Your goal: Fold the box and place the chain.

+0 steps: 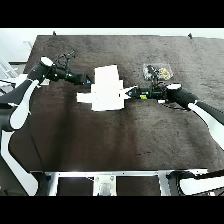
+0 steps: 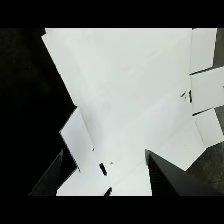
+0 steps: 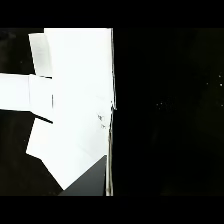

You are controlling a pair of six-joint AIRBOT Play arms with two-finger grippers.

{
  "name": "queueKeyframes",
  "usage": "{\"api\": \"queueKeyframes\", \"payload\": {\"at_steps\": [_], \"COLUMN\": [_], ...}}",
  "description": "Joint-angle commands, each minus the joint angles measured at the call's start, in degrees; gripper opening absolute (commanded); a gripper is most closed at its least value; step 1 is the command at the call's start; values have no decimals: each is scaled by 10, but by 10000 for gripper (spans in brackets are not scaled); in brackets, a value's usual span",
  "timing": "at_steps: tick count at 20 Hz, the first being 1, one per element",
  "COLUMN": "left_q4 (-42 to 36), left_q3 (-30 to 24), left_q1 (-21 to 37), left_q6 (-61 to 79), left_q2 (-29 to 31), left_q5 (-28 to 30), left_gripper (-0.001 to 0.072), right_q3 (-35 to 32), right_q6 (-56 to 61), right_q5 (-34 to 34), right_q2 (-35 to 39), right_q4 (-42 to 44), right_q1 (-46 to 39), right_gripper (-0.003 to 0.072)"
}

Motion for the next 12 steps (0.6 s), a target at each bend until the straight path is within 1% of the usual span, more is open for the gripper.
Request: {"api": "queueKeyframes", "payload": {"at_steps": [1,4,8,12], "left_q4": [-7,-14,-26,-25], "left_q3": [1,2,3,35], "left_q1": [-6,-14,-15,-15], "left_q6": [13,13,41,52], "left_q2": [-6,-19,-32,-32], "left_q5": [9,17,68,82], "left_gripper": [587,588,588,588], "right_q3": [-1,-1,-1,-1], "right_q6": [1,1,-12,-25], "right_q5": [-7,-7,-6,-6], "right_q2": [0,0,0,0], "right_q4": [9,9,9,9], "right_q1": [1,2,2,2], "right_gripper": [8,9,8,9]}}
